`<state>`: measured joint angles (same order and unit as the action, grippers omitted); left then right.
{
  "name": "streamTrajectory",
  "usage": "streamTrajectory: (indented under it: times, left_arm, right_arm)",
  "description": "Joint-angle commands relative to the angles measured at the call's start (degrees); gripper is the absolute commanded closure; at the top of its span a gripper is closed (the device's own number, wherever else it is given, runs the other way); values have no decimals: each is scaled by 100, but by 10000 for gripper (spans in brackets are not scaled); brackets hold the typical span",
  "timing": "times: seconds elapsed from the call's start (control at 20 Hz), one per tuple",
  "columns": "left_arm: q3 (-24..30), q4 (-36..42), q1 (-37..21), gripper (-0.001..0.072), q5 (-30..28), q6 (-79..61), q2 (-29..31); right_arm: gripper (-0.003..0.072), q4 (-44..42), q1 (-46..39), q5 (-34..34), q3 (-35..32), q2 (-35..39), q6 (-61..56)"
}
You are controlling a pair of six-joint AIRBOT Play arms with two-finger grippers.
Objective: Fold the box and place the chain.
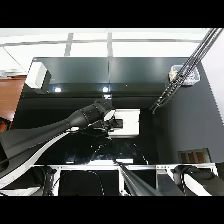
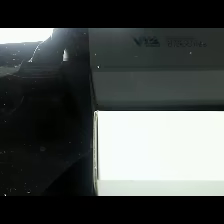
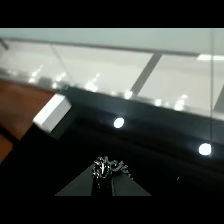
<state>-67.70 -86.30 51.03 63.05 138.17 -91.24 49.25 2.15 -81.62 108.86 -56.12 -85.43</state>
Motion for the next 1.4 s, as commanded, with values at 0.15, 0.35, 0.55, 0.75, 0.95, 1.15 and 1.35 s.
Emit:
streamTrajectory:
  times: [0.15, 0.35, 0.55, 0.75, 0.95, 1.15, 1.35]
  left_arm:
    - [-2, -4, -2, 680, -4, -2, 2]
    - [-2, -2, 0, 680, -2, -2, 2]
    - [-2, -2, 0, 679, -2, -2, 2]
    - [-2, -4, 0, 679, -4, -2, 2]
    - [-2, -17, -2, 679, -4, -2, 2]
    - [-2, -20, -2, 680, -4, -2, 2]
    - [-2, -20, -2, 680, -2, -2, 2]
  right_arm:
    - [670, -50, 866, -785, -776, 168, 323]
    - [670, -579, 1091, -249, -1550, 166, 389]
    - [670, -879, 1091, -11, -2339, 168, 492]
    - [670, -874, 1119, 120, -3261, 168, 494]
    - [669, -874, 1233, 678, -4693, 168, 490]
    - [669, -876, 1530, 1320, -5840, 168, 490]
    - [669, -876, 1617, 1637, -6255, 168, 468]
